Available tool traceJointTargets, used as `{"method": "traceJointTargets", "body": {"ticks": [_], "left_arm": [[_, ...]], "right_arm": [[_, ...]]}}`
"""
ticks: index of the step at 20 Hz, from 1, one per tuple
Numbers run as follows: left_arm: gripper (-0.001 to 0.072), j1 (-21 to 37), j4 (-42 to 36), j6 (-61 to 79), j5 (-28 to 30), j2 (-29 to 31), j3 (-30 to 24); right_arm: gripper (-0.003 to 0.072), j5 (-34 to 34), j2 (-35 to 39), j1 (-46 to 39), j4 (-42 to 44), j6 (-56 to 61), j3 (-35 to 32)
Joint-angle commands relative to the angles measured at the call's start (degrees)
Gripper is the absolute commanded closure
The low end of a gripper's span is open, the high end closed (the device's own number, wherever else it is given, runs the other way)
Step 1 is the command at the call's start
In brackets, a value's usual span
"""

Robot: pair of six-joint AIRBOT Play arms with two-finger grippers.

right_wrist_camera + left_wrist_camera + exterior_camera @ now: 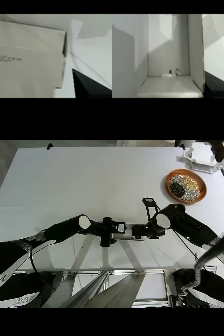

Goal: Fold the box and place the chain.

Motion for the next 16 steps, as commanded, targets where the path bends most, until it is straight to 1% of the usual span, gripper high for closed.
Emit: {"method": "traceJointTargets", "body": {"ticks": [1, 5, 9, 11, 12, 14, 16], "left_arm": [[0.0388, -0.98, 1.20, -4.50, -0.44, 0.20, 0.48], [0.0387, -0.87, 1.22, -5.09, -1.57, 0.20, 0.48], [0.0388, -0.87, 1.22, -5.09, -2.27, 0.20, 0.48], [0.0389, -0.87, 1.22, -5.07, -2.23, 0.20, 0.48], [0.0388, -0.87, 1.22, -5.07, -2.21, 0.20, 0.48], [0.0388, -0.87, 1.20, -5.07, -2.23, 0.20, 0.48], [0.0388, -0.90, 1.20, -5.07, -2.25, 0.20, 0.48]], "right_arm": [[0.0146, -4.72, -0.17, 1.31, 0.46, -0.15, 0.04], [0.0146, -2.01, -3.06, 3.32, -3.13, 0.31, 0.02], [0.0159, -0.48, -3.28, 3.32, -4.57, 1.14, 0.02], [0.0188, 0.50, -3.28, 3.32, -5.27, 1.14, 0.02], [0.0188, 0.50, -3.28, 3.32, -5.27, 1.14, 0.02], [0.0228, 0.26, -3.30, 3.32, -5.18, 1.16, -0.02], [0.0240, 0.15, -3.30, 3.74, -5.20, 1.16, -0.04]]}}
